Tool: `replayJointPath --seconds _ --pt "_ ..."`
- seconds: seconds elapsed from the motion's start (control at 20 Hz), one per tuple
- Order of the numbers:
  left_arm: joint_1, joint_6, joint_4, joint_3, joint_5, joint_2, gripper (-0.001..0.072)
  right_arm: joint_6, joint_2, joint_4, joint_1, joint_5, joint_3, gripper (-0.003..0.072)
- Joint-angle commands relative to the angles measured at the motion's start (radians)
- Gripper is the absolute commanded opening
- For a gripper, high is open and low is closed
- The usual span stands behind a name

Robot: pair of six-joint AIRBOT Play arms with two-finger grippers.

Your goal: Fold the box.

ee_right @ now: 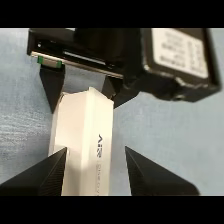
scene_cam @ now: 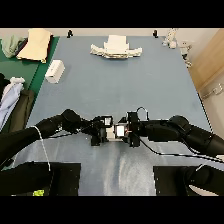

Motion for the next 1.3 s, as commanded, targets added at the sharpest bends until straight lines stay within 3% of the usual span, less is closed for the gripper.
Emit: replayJointPath --seconds 0.0,0.4,0.45,0.5,0.75,1.25 --pt "0.000 -0.002 0.000 0.000 -0.002 0.000 0.0496 0.000 0.014 -0.002 0.000 -0.004 0.001 0.0529" --pt "0.000 -0.001 0.000 0.000 -0.002 0.000 0.0496 0.000 -0.014 -0.002 -0.001 0.019 0.001 0.0500" --pt "0.000 -0.002 0.000 0.001 -0.002 0.000 0.0496 0.000 -0.022 0.000 -0.001 0.015 0.000 0.0408" --pt "0.000 -0.001 0.000 0.000 -0.002 0.000 0.0496 0.000 -0.027 0.012 0.000 0.006 0.000 0.0396" --pt "0.000 -0.002 0.000 0.001 -0.002 0.000 0.0496 0.000 -0.028 0.057 0.000 -0.060 -0.007 0.0388" --pt "0.000 -0.002 0.000 0.001 -0.002 0.000 0.0496 0.000 -0.017 0.102 0.000 -0.069 -0.009 0.0392"
